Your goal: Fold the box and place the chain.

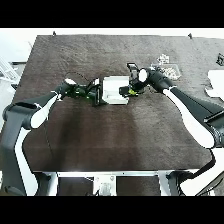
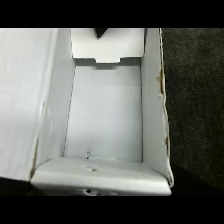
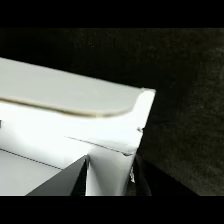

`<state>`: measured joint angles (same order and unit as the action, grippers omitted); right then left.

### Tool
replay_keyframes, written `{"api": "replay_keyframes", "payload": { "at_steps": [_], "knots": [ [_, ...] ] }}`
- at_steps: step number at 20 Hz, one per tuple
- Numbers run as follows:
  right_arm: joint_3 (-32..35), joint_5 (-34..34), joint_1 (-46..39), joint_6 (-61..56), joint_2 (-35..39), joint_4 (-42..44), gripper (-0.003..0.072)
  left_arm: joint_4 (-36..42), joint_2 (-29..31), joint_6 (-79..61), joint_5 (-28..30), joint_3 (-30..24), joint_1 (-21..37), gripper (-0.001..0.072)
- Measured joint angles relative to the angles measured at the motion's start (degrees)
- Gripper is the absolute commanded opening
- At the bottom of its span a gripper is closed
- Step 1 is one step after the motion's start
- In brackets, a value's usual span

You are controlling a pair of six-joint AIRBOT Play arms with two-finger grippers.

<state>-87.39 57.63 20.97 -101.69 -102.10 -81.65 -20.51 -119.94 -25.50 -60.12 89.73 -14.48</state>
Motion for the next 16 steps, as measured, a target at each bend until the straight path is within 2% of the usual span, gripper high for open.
{"api": "replay_keyframes", "payload": {
  "at_steps": [16],
  "knots": [
    [-3.1, 6.7, 0.5, -4.3, -0.1, -3.3, 0.0339, 0.0, 0.0, 0.0, 0.1, 0.0, 0.0, 0.0537]
  ]
}}
